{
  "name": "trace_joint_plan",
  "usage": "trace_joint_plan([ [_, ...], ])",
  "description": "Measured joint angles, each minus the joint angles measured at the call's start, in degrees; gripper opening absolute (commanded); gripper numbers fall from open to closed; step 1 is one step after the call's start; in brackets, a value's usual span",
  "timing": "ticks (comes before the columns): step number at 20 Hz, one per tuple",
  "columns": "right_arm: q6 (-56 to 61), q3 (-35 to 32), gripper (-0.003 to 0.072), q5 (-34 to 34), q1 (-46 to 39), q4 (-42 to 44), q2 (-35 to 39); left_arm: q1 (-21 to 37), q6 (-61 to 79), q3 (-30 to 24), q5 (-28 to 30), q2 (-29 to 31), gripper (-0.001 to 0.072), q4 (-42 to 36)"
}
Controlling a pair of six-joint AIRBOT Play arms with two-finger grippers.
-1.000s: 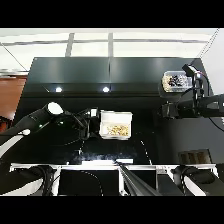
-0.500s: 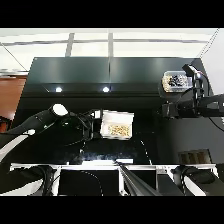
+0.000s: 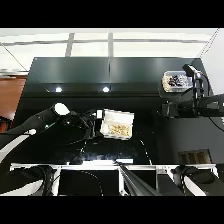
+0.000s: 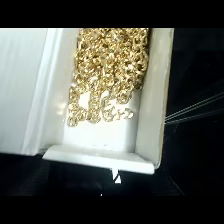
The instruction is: Fold the box and place the chain.
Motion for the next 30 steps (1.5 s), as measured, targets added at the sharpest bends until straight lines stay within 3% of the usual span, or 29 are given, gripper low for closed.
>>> trace_joint_plan([
  [3,0.0,0.0,0.0263,-0.5,0.0,0.0,0.0,-0.9,0.4,0.1,0.0,0.0,0.0685,0.0],
  [4,0.0,0.0,0.0263,-0.9,0.0,-0.1,0.0,-1.1,0.5,0.1,0.0,0.0,0.0638,0.0],
  [5,0.0,0.0,0.0263,-1.6,0.0,-0.2,0.0,-1.3,0.3,0.1,0.0,0.0,0.0514,0.0],
  [6,0.0,-0.2,0.0264,-2.3,0.0,-0.4,0.0,-1.3,0.1,0.1,0.0,0.0,0.0469,0.0],
  [9,0.0,-1.9,0.0282,-6.5,0.8,-0.9,-0.3,-1.5,-0.8,0.1,0.1,0.0,0.0469,0.0],
  [10,0.0,-2.7,0.0448,-8.7,1.6,-0.9,-0.9,-1.5,-1.0,0.1,0.1,0.0,0.0469,0.0],
  [11,0.0,-3.3,0.0666,-11.1,2.5,-0.9,-1.8,-1.5,-1.1,0.1,0.1,0.0,0.0469,0.0],
  [16,-3.5,-3.0,0.066,-24.1,7.8,3.7,-12.4,-1.5,-1.4,0.1,0.2,0.0,0.0469,0.0],
  [20,-21.6,-1.7,0.066,-26.4,10.9,8.9,-20.2,-1.6,-1.5,0.1,0.3,0.0,0.047,0.0],
  [24,-40.1,-0.5,0.0659,-21.6,12.2,9.8,-21.0,-1.6,-1.5,0.1,0.4,0.0,0.047,0.0],
  [25,-43.1,-0.3,0.0608,-19.5,12.4,9.6,-20.7,-1.6,-1.5,0.1,0.5,0.0,0.0469,0.0],
  [30,-49.2,-1.1,0.061,-10.6,13.0,9.3,-20.1,-1.6,-1.5,0.1,0.6,0.0,0.0469,0.0],
])
